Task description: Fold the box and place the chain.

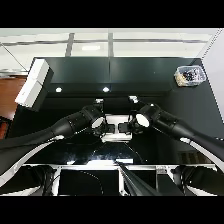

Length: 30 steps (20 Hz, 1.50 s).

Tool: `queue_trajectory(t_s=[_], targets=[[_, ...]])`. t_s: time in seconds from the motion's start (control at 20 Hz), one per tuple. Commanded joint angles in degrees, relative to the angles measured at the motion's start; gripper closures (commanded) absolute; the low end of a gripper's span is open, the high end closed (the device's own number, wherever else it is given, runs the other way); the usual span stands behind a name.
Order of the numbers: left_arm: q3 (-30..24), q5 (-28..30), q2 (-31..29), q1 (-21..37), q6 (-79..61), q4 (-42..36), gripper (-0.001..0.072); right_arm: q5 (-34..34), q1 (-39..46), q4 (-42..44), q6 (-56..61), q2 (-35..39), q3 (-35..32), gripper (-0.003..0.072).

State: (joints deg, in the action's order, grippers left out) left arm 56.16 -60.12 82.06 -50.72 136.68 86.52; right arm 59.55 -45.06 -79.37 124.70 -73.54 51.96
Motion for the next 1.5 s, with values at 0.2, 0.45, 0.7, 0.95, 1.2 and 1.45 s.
queue_trajectory(t_s=[0.2,0.45,0.7,0.95,1.2,1.45], targets=[[0.04,0.02,0.0,0.09,0.04,-0.02,0.0677,9.88,3.72,-3.1,-7.65,13.0,0.04,0.0407],[0.04,0.04,0.0,0.09,0.07,-0.07,0.0677,15.34,8.72,-26.29,-7.26,20.61,0.02,0.0408],[0.04,0.02,0.0,0.09,0.04,-0.07,0.0677,2.23,22.71,-33.38,-7.28,20.46,-1.46,0.0407],[0.04,-0.13,0.0,0.09,0.04,-0.24,0.0677,-12.35,39.39,-32.63,-7.54,14.27,-3.04,-0.0027],[0.04,-0.42,0.0,0.09,0.04,-0.24,0.0677,-14.1,53.4,-23.63,-10.29,-0.48,9.51,-0.0025],[0.04,-0.39,0.0,0.09,0.04,-0.24,0.0677,-5.95,58.97,-16.61,-8.44,-18.4,35.34,-0.0019]])
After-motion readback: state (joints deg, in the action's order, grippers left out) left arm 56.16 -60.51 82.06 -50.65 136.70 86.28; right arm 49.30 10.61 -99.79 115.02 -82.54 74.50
